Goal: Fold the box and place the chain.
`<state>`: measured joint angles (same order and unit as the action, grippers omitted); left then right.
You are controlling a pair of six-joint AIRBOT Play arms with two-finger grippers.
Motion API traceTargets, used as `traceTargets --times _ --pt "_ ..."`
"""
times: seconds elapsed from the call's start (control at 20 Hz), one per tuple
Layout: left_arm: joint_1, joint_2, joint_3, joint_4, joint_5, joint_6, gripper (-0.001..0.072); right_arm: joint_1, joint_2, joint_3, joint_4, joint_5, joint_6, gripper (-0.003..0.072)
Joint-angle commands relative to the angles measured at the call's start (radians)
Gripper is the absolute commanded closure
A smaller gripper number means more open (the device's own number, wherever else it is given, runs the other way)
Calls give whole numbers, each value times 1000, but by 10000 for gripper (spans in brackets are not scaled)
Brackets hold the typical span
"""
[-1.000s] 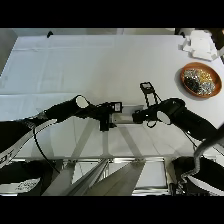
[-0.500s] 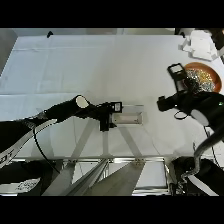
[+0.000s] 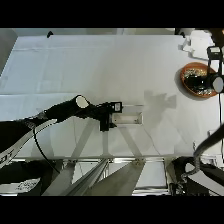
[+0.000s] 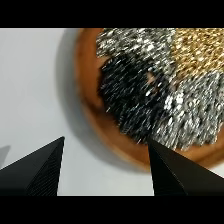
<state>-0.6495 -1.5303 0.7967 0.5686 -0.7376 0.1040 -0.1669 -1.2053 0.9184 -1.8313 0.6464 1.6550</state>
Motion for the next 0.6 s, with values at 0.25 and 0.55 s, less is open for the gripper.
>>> traceTargets --times 0.25,0.55 --pt "0 0 0 0 0 0 276 -95 -439 345 88 60 -116 144" --pt "0 0 0 0 0 0 276 -95 -479 345 191 123 -198 281"
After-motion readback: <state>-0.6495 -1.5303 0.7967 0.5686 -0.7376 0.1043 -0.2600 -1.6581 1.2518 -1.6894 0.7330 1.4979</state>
